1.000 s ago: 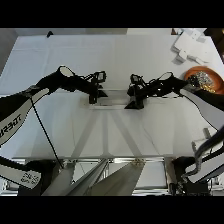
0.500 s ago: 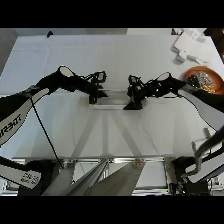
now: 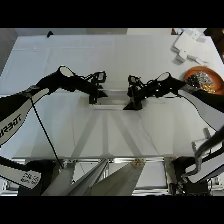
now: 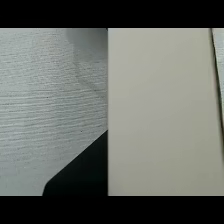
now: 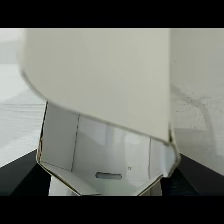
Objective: Fold the box and place the chain.
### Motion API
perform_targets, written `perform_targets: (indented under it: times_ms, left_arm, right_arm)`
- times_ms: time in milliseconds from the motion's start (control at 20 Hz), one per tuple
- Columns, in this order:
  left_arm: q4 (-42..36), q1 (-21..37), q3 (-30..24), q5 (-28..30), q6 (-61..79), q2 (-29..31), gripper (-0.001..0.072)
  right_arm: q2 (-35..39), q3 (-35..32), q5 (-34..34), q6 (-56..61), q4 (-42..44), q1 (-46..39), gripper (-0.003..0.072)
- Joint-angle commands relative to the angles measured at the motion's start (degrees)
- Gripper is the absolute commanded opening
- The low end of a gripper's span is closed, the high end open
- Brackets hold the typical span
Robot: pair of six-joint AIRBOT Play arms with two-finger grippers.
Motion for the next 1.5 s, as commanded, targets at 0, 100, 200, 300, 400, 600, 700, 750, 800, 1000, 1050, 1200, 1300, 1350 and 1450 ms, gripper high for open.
perform_targets:
  times_ms: [0, 100, 200, 300, 400, 600, 700, 750, 800, 1000, 1050, 1200, 1300, 1350, 1450]
  left_arm:
    - [0.00, -0.02, -0.02, 0.04, 0.00, 0.00, 0.0014]
    - [0.00, -0.02, -0.02, 0.04, 0.00, 0.00, 0.0014]
    - [0.00, -0.02, -0.02, 0.04, 0.00, 0.00, 0.0014]
    - [0.00, -0.02, -0.02, 0.04, 0.00, 0.00, 0.0014]
    - [0.00, -0.02, -0.02, 0.04, 0.00, 0.00, 0.0014]
    - [0.00, -0.02, -0.02, 0.04, 0.00, 0.00, 0.0014]
    - [0.00, -0.02, -0.02, 0.04, 0.00, 0.00, 0.0014]
    - [0.02, -0.02, -0.02, 0.04, 0.00, 0.00, 0.0014]
    - [0.00, -0.02, -0.02, 0.04, 0.00, 0.00, 0.0014]
    - [0.00, -0.02, -0.02, 0.04, 0.00, 0.00, 0.0014]
    - [0.00, -0.02, -0.02, 0.04, 0.00, 0.00, 0.0014]
    - [0.00, -0.02, -0.02, 0.04, 0.00, 0.00, 0.0014]
    - [0.00, -0.02, -0.02, 0.04, 0.00, 0.00, 0.0014]
    - [0.00, -0.02, -0.02, 0.04, 0.00, 0.00, 0.0014]
    - [0.00, -0.02, -0.02, 0.04, 0.00, 0.00, 0.0014]
  right_arm:
    - [-0.04, 0.02, -1.09, 1.99, -0.44, 0.04, 0.0684]
    - [-0.09, 0.02, -2.12, 3.37, -0.44, 0.04, 0.0684]
    - [-0.09, 0.02, -1.44, 2.84, -0.61, 0.04, 0.0684]
    - [-0.09, 0.02, -1.38, 2.73, -0.59, 0.04, 0.0684]
    - [-0.09, 0.02, -1.11, 2.40, -0.59, 0.04, 0.0684]
    - [-0.15, 0.17, -0.94, 2.32, -0.59, 0.04, 0.0684]
    - [-0.63, 0.87, 0.09, 2.34, -0.94, 0.02, 0.0684]
    - [-1.01, 1.46, 0.96, 2.56, -1.44, 0.02, 0.0684]
    - [-1.42, 2.05, 1.77, 2.97, -1.92, 0.04, 0.0684]
    - [-2.14, 3.19, 2.45, 3.63, -2.38, 0.04, 0.0684]
    - [-2.14, 3.19, 2.43, 3.63, -2.38, 0.04, 0.0684]
    - [-2.14, 3.19, 2.47, 3.58, -2.36, 0.04, 0.0684]
    - [-2.14, 3.19, 2.47, 3.56, -2.36, 0.04, 0.0684]
    - [-2.14, 3.19, 2.47, 3.56, -2.34, 0.04, 0.0684]
    - [-2.12, 3.19, 2.47, 3.56, -2.34, 0.04, 0.0684]
